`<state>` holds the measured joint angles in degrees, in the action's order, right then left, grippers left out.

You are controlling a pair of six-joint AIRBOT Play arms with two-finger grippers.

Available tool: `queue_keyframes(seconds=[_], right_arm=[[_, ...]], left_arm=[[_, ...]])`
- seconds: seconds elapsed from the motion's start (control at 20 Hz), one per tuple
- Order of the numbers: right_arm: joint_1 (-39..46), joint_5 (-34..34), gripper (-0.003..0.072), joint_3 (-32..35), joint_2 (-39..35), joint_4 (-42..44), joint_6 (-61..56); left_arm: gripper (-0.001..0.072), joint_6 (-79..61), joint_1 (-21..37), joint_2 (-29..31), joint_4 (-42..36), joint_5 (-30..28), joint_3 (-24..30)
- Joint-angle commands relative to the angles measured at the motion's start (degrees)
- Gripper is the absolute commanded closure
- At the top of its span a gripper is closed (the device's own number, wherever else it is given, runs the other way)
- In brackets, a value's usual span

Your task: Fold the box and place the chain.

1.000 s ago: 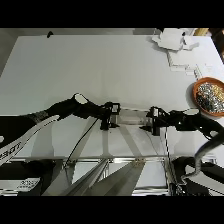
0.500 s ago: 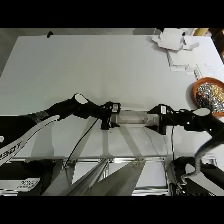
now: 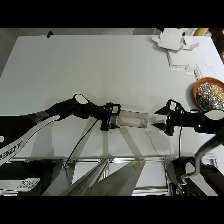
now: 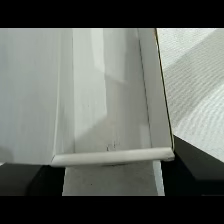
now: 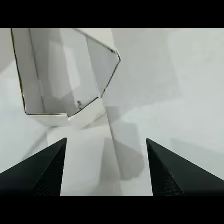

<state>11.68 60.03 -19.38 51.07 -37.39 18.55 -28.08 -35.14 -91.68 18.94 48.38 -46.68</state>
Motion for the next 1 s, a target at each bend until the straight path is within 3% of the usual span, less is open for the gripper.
queue_keyframes(seconds=[0.0, 0.05, 0.15, 0.25, 0.5, 0.65, 0.75, 0.95], right_arm=[[-0.2, 1.3, 0.0188, 0.0, -5.3, 1.3, -2.3], [-1.2, 2.0, 0.022, 0.0, -6.2, 2.3, -2.2], [-4.7, 3.2, 0.04, 0.0, -7.5, 2.6, -2.3], [-8.2, 5.1, 0.0662, 0.0, -9.4, 2.6, -2.3], [-14.4, 4.5, 0.0666, 0.0, -12.7, 4.0, -3.7], [-17.6, 0.0, 0.0666, 0.0, -12.4, 7.2, -3.7], [-17.9, -6.3, 0.0666, 0.0, -10.9, 10.6, -3.8], [-17.9, -27.5, 0.0666, 0.0, -3.8, 22.7, -6.3]], left_arm=[[0.0277, 0.0, 0.0, 0.0, 0.0, -0.2, 0.0], [0.0277, 0.0, 0.0, 0.0, 0.0, -0.2, 0.0], [0.0277, 0.0, 0.0, 0.0, -0.1, -0.2, 0.0], [0.0277, 0.0, 0.0, 0.0, -0.1, -0.2, 0.0], [0.0277, 0.0, 0.0, 0.0, -0.1, -0.2, 0.0], [0.0277, 0.0, 0.0, 0.0, 0.0, -0.2, 0.0], [0.0277, 0.0, 0.0, 0.0, -0.1, -0.2, 0.0], [0.0277, 0.0, 0.0, 0.0, -0.1, -0.2, 0.0]])
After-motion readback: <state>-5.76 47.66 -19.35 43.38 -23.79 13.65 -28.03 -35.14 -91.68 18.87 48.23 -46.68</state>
